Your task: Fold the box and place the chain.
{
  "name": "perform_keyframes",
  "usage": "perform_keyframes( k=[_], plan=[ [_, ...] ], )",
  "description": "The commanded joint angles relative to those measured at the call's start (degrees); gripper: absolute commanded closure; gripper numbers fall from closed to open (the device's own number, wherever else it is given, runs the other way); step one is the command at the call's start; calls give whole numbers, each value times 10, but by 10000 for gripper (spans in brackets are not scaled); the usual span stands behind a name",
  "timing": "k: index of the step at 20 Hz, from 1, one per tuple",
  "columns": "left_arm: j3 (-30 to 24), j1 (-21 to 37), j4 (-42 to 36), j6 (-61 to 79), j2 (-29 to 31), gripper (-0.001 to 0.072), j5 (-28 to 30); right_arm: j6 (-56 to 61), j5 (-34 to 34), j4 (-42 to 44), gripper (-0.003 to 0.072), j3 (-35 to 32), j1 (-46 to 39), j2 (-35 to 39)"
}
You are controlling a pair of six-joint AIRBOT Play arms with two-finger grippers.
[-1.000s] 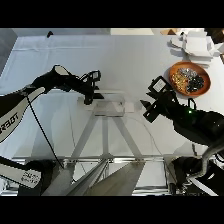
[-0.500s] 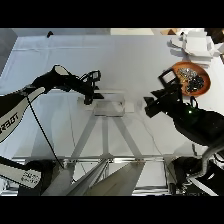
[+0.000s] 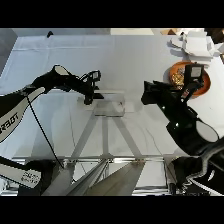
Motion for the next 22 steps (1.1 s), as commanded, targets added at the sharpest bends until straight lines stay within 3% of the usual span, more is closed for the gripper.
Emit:
perform_keyframes(
  k=[1, 4, 7, 11, 16, 22],
  plan=[
    [0, 0, 0, 0, 0, 699, 0, 179, -20, -93, 348, -32, 31, -7],
    [0, 0, 0, 0, 0, 699, 0, 306, 73, -121, 347, -52, 31, -7],
    [0, 0, 0, 0, 0, 699, 0, 314, 185, -254, 348, -54, 30, -7],
    [0, 0, 0, 0, 0, 699, 0, 309, 196, -434, 348, -64, 30, -6],
    [0, 0, 0, 0, 0, 699, 0, 231, 200, -445, 348, -64, 30, -4],
    [0, 0, 0, 0, 0, 699, 0, 246, 230, -404, 347, -64, 30, -4]
  ],
)
